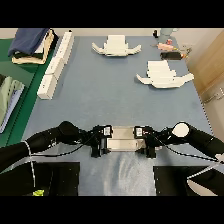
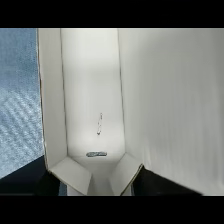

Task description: Fold the box.

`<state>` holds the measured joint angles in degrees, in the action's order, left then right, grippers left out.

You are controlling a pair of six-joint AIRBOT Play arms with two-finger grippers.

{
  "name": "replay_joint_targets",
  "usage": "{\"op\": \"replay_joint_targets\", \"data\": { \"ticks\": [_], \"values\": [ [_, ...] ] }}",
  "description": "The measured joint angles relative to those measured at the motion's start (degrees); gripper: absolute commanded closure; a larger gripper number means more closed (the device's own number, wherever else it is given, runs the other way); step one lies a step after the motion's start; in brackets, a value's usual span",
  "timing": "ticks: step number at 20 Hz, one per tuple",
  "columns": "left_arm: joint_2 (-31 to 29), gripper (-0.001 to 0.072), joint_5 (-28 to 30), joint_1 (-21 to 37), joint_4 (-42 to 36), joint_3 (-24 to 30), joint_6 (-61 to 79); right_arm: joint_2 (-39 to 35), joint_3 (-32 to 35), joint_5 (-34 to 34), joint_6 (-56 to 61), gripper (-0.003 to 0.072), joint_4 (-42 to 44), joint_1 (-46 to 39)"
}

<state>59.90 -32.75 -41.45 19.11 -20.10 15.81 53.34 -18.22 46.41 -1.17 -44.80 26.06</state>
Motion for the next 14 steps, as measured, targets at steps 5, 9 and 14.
{"op": "replay_joint_targets", "data": {
  "ticks": [5, 9, 14],
  "values": [
    [0.9, 0.0033, -0.4, -0.1, 1.7, -0.9, -1.6, 0.0, 0.0, 0.0, 0.0, 0.0142, 0.0, 0.0],
    [1.6, 0.0033, 0.1, -1.5, 3.7, -1.4, -3.4, 0.0, 0.0, 0.0, 0.0, 0.0141, 0.0, 0.0],
    [2.3, 0.0033, 1.3, -2.0, 5.0, -2.0, -5.9, 0.0, 0.0, 0.0, 0.0, 0.0141, 0.0, 0.0]
  ]
}}
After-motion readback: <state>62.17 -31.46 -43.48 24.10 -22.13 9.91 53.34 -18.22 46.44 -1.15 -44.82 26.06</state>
